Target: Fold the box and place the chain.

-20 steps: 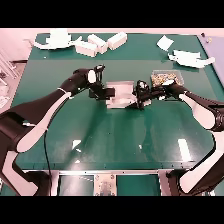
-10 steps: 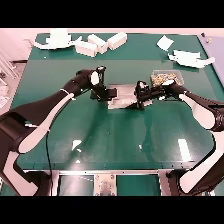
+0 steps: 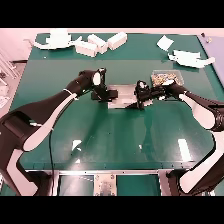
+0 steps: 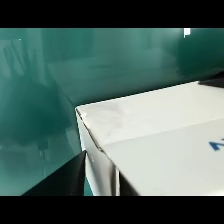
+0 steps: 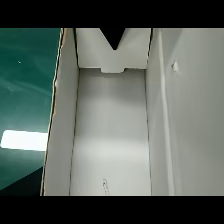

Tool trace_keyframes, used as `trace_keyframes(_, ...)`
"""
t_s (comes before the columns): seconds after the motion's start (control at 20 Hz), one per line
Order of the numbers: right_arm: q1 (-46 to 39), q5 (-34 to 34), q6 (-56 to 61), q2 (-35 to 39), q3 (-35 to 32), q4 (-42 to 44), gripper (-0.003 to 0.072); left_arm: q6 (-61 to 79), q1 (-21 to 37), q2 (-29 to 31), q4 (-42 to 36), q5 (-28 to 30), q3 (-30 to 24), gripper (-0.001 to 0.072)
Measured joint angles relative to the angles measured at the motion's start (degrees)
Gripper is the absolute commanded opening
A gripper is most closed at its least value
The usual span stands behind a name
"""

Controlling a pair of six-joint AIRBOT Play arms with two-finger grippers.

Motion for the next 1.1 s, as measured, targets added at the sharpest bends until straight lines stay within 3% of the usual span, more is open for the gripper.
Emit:
trace_keyframes(0.45,0.0,0.0,0.0,0.0,0.0,0.0,0.0594,-3.4,-1.6,-5.2,4.2,-7.4,8.9,0.0245)
trace_keyframes(0.5,0.0,0.0,0.0,0.0,0.0,0.0,0.0594,-3.7,-1.7,-5.4,4.4,-7.8,9.3,0.0227)
trace_keyframes(0.55,0.0,0.0,0.0,0.0,0.0,0.0,0.0594,-3.8,-1.7,-5.6,4.6,-8.2,9.5,0.0151)
trace_keyframes(0.8,0.0,0.1,0.0,0.0,0.0,0.0,0.0594,-4.3,-1.8,-5.9,5.4,-9.1,10.0,0.0136)
trace_keyframes(0.9,0.0,0.3,0.0,0.0,0.0,0.2,0.0594,-4.5,-1.8,-6.1,5.6,-9.6,10.1,0.0055)
trace_keyframes(1.1,0.0,0.3,0.1,0.0,0.0,0.1,0.0594,-4.3,-1.8,-6.6,5.7,-10.4,10.2,0.0020)
